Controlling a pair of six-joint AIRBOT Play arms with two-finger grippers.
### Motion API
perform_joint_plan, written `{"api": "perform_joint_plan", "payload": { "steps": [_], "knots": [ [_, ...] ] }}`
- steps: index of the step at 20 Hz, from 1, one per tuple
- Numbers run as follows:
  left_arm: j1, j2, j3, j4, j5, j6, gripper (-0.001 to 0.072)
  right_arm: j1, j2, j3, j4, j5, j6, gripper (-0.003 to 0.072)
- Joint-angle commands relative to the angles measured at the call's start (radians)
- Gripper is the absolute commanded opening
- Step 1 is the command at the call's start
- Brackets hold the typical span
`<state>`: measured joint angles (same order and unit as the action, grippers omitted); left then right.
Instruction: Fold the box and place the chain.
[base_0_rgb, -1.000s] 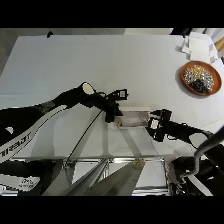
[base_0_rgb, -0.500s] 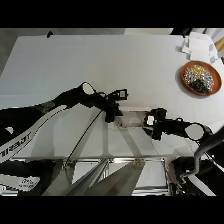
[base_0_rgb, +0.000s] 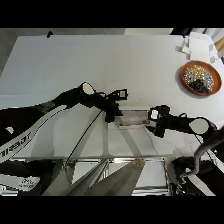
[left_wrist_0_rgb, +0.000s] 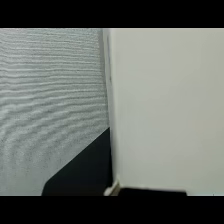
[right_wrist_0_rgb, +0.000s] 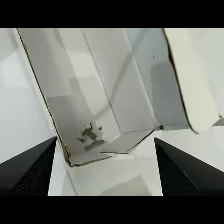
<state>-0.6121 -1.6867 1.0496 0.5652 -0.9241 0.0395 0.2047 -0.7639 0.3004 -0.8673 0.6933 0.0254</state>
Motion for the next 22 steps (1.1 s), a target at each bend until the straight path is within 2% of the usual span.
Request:
{"api": "perform_joint_plan", "payload": {
  "steps": [1,8,22],
  "knots": [
    [0.000,0.001,0.000,0.000,0.000,0.000,0.0009,-0.040,-0.001,0.005,0.005,0.027,-0.002,0.0690],
    [0.000,0.001,0.000,0.000,0.000,0.001,0.0009,-0.057,-0.008,0.005,0.084,0.048,-0.100,0.0690],
    [0.000,0.001,0.000,0.000,0.000,0.001,0.0009,-0.124,-0.148,0.011,0.187,0.090,-0.313,0.0691]
  ]
}}
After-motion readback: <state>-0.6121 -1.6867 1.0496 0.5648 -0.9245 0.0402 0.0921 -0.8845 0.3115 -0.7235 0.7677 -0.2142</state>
